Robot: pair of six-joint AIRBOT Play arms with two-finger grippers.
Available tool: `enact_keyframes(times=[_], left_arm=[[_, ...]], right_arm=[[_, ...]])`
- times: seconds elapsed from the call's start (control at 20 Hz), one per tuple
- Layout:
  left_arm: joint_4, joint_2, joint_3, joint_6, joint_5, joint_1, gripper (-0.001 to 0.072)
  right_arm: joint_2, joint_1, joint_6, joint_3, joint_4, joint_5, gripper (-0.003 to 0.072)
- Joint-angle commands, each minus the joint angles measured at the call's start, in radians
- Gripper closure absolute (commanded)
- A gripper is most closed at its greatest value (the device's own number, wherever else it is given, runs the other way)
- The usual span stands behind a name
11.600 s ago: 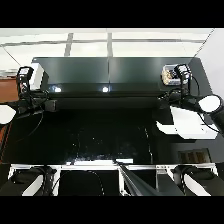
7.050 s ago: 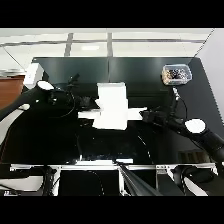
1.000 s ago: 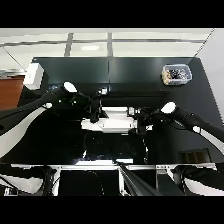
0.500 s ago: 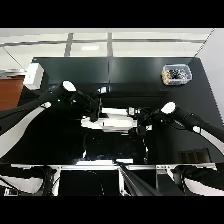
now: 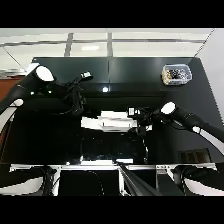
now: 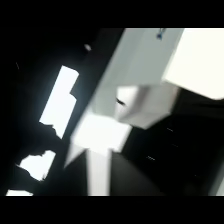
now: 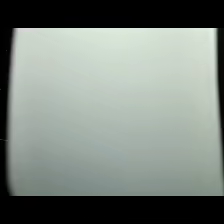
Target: Fold the box and place the chain.
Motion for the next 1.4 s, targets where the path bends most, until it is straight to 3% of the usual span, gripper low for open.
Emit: enact_keyframes(times=[0.0, 0.1, 0.2, 0.4, 0.55, 0.6, 0.65, 0.7, 0.85, 0.95, 1.05, 1.15, 1.35], left_arm=[[-0.084, 0.032, -0.075, -0.2, -0.233, -0.003, 0.0686], [-0.239, 0.032, -0.192, -0.109, -0.15, -0.062, 0.0687], [-0.36, 0.032, -0.246, -0.013, 0.031, -0.124, 0.0687], [-0.617, 0.033, -0.231, 0.176, 0.411, -0.151, 0.0687], [-0.597, 0.026, -0.224, 0.181, 0.642, -0.151, 0.0686], [-0.55, 0.012, -0.224, 0.165, 0.665, -0.151, 0.0686], [-0.496, -0.006, -0.224, 0.137, 0.661, -0.151, 0.0686], [-0.439, -0.022, -0.224, 0.098, 0.647, -0.152, 0.0686], [-0.315, -0.064, -0.224, -0.039, 0.581, -0.152, 0.0686], [-0.304, -0.093, -0.224, -0.05, 0.496, -0.152, 0.0686], [-0.272, -0.087, -0.224, -0.049, 0.477, -0.15, 0.0686], [-0.258, -0.037, -0.224, -0.064, 0.482, -0.126, 0.0688], [-0.186, 0.21, -0.268, -0.144, 0.52, -0.013, 0.0688]], right_arm=[[-0.001, 0.001, -0.001, -0.001, -0.003, 0.0, 0.0269], [-0.001, 0.001, -0.001, -0.001, -0.003, 0.0, 0.027], [-0.001, 0.001, -0.001, -0.001, -0.004, 0.0, 0.027], [0.0, 0.001, -0.001, -0.001, -0.004, 0.0, 0.027], [0.0, 0.001, -0.001, -0.001, -0.004, 0.0, 0.0269], [-0.001, 0.001, -0.001, -0.001, -0.004, 0.0, 0.0292], [0.0, 0.001, -0.001, -0.001, -0.004, 0.002, 0.0471], [0.0, 0.001, -0.001, -0.001, -0.004, 0.002, 0.055], [0.0, 0.001, -0.001, -0.001, -0.004, 0.001, 0.055], [-0.001, 0.001, -0.001, -0.001, -0.003, 0.0, 0.055], [-0.001, 0.001, 0.001, -0.001, -0.001, -0.003, 0.055], [-0.001, 0.001, 0.005, -0.001, 0.0, -0.006, 0.055], [-0.001, 0.001, 0.004, -0.001, 0.0, -0.006, 0.055]])
